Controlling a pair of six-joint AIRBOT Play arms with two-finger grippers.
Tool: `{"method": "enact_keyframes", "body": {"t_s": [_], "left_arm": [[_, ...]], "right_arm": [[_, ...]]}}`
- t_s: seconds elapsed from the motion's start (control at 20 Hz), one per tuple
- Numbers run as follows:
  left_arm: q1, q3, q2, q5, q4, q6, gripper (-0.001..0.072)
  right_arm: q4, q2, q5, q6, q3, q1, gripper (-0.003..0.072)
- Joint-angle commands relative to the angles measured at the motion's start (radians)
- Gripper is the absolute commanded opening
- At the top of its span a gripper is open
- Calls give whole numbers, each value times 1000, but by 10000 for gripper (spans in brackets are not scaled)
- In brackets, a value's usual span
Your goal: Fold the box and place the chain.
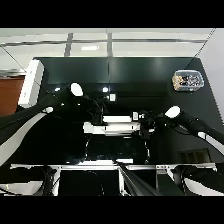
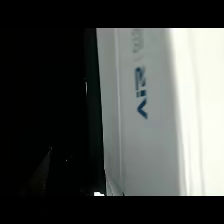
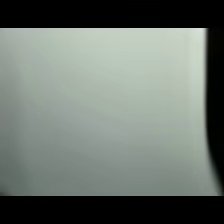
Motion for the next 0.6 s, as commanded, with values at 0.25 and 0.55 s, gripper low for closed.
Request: {"method": "enact_keyframes", "body": {"t_s": [0.25, 0.55], "left_arm": [[148, 27, 156, -436, 182, -581, 25], [98, -213, 156, -236, -406, -440, 25]], "right_arm": [[0, -1, 1, 0, 0, 1, 457], [0, -1, 2, 1, 0, 0, 359]]}}
